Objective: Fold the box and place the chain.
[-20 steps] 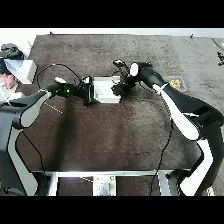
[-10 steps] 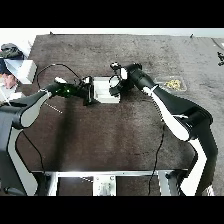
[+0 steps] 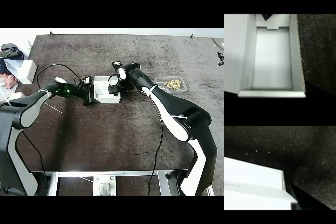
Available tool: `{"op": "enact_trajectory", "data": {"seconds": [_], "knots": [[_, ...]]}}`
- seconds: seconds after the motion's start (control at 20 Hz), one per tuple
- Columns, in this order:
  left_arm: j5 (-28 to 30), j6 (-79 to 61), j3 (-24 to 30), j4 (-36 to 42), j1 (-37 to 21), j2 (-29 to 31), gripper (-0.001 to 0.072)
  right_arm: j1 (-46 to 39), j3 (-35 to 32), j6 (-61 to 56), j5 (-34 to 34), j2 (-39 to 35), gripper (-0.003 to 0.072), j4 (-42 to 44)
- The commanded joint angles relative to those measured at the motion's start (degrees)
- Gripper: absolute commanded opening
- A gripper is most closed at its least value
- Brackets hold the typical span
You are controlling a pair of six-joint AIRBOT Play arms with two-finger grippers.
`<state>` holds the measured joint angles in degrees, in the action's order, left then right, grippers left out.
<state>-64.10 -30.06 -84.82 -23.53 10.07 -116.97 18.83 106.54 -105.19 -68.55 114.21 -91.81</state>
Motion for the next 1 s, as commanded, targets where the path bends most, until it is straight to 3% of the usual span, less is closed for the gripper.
{"op": "enact_trajectory", "data": {"seconds": [0.0,0.75,0.8,0.85,0.95], "knots": [[0.0,0.0,0.0,-0.02,0.0,0.02,0.0366,0.04,0.07,-4.39,-0.46,0.04,0.0369,1.84],[-0.07,0.02,0.0,-0.02,0.0,0.0,0.0366,-0.87,0.0,-6.05,-0.5,1.29,0.0367,1.81],[-0.07,0.02,0.0,-0.02,0.0,0.0,0.0366,-0.85,0.0,-6.05,-0.09,1.29,0.0277,1.92],[-0.07,0.02,0.0,-0.02,0.0,0.02,0.0366,-0.85,0.0,-5.92,0.39,1.29,0.0242,2.56],[-0.07,0.02,0.0,-0.02,0.0,0.02,0.0366,-0.85,0.02,-5.62,0.37,1.29,0.0242,2.75]]}}
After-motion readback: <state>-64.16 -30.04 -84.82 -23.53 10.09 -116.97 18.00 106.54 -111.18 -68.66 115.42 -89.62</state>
